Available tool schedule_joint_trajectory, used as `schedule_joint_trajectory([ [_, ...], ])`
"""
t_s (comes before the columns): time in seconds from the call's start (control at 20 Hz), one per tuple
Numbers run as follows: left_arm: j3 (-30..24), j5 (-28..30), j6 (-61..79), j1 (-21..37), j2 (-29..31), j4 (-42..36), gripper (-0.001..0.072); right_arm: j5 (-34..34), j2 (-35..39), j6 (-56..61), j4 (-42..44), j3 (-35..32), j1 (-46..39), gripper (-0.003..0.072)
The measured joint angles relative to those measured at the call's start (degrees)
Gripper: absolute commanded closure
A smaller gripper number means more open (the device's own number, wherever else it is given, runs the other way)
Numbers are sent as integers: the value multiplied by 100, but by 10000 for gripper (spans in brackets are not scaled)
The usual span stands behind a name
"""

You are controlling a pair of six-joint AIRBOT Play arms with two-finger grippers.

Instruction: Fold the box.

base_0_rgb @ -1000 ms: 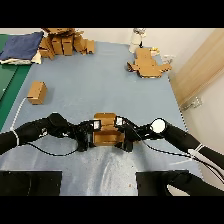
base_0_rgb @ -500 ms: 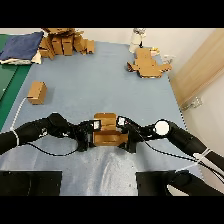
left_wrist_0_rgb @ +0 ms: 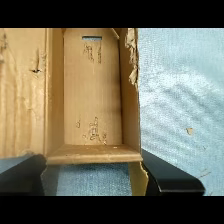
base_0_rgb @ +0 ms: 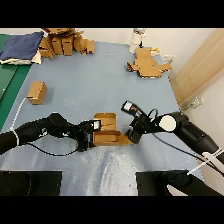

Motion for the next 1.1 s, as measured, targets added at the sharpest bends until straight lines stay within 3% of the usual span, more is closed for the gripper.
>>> schedule_joint_trajectory([
  [0.2,0,-2,0,0,0,0,404,208,-15,1755,136,396,-7,689],
  [0.4,0,-7,0,0,0,0,404,310,-354,2114,1576,505,-199,689],
  [0.6,0,-11,0,0,0,-2,404,446,-1139,1167,3982,538,-658,689],
  [0.75,0,-13,0,0,0,-2,404,555,-1952,372,5160,546,-938,688],
  [0.9,0,-15,0,0,0,-2,404,638,-2645,-251,5633,549,-1040,688],
  [1.1,0,-17,0,0,0,-2,404,654,-3126,-662,5652,549,-1088,688],
])
